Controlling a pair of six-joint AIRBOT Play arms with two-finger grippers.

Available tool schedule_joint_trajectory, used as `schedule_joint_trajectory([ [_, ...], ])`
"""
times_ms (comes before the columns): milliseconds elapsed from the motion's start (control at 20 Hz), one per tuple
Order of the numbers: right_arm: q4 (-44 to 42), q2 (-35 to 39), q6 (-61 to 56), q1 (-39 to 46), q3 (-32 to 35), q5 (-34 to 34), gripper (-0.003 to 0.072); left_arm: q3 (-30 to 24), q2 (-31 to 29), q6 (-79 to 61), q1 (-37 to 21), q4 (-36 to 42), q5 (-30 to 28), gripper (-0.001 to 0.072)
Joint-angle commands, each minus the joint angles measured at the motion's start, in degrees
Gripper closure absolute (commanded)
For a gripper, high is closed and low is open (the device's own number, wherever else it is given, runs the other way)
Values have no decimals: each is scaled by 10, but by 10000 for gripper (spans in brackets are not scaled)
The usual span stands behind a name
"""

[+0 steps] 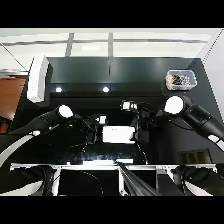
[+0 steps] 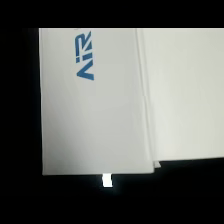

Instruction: Fold the box and place the chain.

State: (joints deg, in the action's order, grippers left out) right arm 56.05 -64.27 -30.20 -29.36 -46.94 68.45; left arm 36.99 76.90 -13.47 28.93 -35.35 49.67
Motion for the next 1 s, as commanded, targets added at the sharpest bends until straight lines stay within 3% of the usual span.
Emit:
schedule_joint_trajectory([
  [0,15,0,0,-7,1,-16,-16,0,0,0,0,0,0,167],
  [450,8,7,-5,-6,-7,-1,-24,0,0,0,0,0,0,167],
  [750,9,141,-110,95,-6,15,-16,0,0,0,0,0,0,168],
  [800,-20,160,-115,118,23,-10,-16,0,0,0,0,0,0,167],
  [950,-263,171,-9,139,158,-146,-18,0,0,0,1,0,0,167],
])
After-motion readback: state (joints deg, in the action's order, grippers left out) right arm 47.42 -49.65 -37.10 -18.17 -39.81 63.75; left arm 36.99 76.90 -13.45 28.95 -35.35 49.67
